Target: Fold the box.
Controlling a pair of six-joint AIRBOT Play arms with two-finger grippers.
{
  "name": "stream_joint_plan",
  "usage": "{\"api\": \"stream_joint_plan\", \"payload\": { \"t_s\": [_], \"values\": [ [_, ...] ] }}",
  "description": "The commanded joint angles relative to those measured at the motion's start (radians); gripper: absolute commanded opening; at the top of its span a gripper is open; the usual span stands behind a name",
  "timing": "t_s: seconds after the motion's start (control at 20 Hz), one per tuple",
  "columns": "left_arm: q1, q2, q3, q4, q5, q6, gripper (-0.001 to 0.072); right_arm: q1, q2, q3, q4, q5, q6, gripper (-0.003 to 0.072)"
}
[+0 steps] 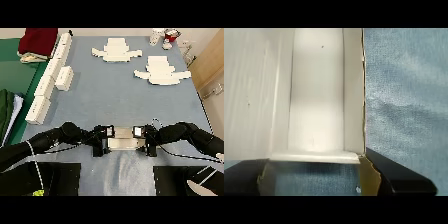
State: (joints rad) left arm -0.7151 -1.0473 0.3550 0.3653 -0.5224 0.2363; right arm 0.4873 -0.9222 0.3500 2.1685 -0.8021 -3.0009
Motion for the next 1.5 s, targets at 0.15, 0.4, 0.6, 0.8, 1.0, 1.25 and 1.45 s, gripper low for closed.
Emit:
{"api": "stream_joint_plan", "payload": {
  "t_s": [0.15,0.4,0.6,0.8,1.0,1.25,1.45],
  "values": [
    [-0.002,-0.002,-0.001,0.010,-0.037,0.040,0.0423,0.000,0.001,0.000,0.000,0.000,0.000,0.0476],
    [-0.002,-0.002,-0.001,0.009,-0.035,0.036,0.0423,0.000,0.001,0.000,0.000,0.000,0.000,0.0476],
    [-0.002,-0.001,-0.001,0.009,-0.037,0.036,0.0423,0.000,0.001,0.000,0.000,0.000,0.000,0.0476],
    [-0.002,-0.001,-0.001,0.009,-0.036,0.036,0.0423,0.000,0.001,0.000,0.000,0.000,0.000,0.0476],
    [-0.002,-0.001,-0.001,0.009,-0.036,0.036,0.0423,0.000,0.001,0.000,0.000,0.000,0.000,0.0476],
    [-0.002,-0.001,0.000,0.009,-0.036,0.036,0.0423,0.000,0.001,0.000,0.000,0.001,0.000,0.0476],
    [-0.002,-0.001,0.000,0.009,-0.036,0.036,0.0423,0.000,0.001,0.000,0.000,0.009,0.000,0.0476]
  ]
}}
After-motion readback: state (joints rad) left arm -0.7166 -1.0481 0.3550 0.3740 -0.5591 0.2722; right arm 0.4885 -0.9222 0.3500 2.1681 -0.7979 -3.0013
